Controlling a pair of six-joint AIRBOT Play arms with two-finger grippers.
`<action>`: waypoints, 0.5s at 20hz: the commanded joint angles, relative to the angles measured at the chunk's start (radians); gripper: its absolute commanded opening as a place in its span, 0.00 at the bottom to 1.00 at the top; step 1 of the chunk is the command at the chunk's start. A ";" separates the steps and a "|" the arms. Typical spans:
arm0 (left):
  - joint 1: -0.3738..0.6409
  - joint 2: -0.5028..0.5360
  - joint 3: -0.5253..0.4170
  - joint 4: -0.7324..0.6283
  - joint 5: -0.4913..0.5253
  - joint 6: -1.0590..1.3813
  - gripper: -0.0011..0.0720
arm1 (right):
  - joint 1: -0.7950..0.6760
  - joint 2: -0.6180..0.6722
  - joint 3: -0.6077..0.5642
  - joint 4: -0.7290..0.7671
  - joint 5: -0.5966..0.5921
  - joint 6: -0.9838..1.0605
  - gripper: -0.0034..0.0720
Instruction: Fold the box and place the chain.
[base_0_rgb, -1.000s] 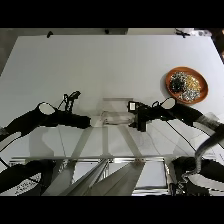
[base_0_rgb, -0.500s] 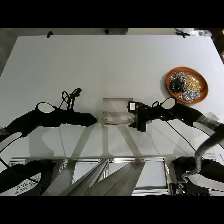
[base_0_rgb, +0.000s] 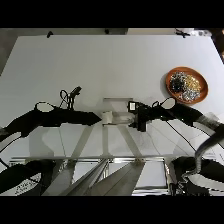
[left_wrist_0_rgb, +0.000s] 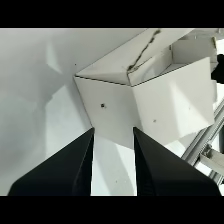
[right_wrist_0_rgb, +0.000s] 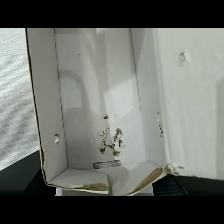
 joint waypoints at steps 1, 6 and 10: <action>0.001 0.027 0.003 -0.006 -0.004 0.045 0.39 | 0.000 0.001 0.000 0.000 0.000 0.000 0.74; -0.004 0.047 0.003 -0.005 0.011 0.050 0.53 | 0.000 0.001 0.000 0.000 0.000 0.000 0.74; -0.005 0.047 0.003 -0.002 0.055 0.047 0.58 | 0.000 0.001 0.000 0.000 0.000 0.000 0.74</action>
